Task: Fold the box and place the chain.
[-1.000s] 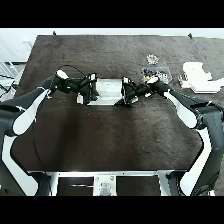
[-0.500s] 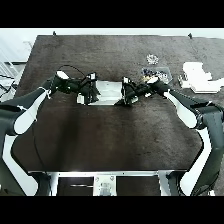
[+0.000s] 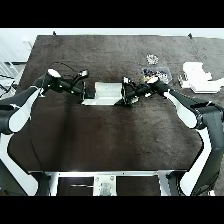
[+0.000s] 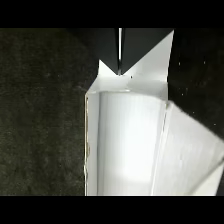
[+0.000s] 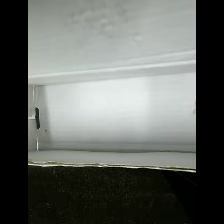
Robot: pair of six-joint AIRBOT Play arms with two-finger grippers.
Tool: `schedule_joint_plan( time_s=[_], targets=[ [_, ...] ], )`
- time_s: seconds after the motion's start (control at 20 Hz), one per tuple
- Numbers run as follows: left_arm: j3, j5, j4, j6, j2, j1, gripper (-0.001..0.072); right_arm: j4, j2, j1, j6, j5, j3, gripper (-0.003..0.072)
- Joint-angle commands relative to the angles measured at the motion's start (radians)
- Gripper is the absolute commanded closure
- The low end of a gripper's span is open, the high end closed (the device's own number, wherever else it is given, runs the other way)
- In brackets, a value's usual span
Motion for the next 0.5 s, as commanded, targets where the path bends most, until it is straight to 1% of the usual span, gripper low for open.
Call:
schedule_joint_plan(
  time_s=[0.0, 0.15, 0.3, 0.35, 0.45],
  targets=[
    [0.001, -0.054, -0.005, -0.029, 0.012, 0.014, 0.0692, 0.0, 0.0, 0.0, -0.001, 0.0, 0.0, 0.0198],
    [-0.002, -0.06, -0.012, -0.16, 0.074, 0.027, 0.0695, 0.0, 0.0, 0.0, -0.001, 0.0, 0.0, 0.0198],
    [-0.013, -0.051, -0.026, -0.39, 0.14, 0.085, 0.0696, 0.0, 0.0, 0.0, -0.001, 0.0, 0.0, 0.0198],
    [-0.031, -0.042, -0.03, -0.464, 0.171, 0.106, 0.0697, 0.0, 0.0, 0.0, -0.001, 0.0, 0.0, 0.0198],
    [-0.099, 0.026, -0.029, -0.632, 0.244, 0.142, 0.0697, 0.0, 0.0, 0.0, -0.001, 0.0, 0.0, 0.0198]
  ],
)
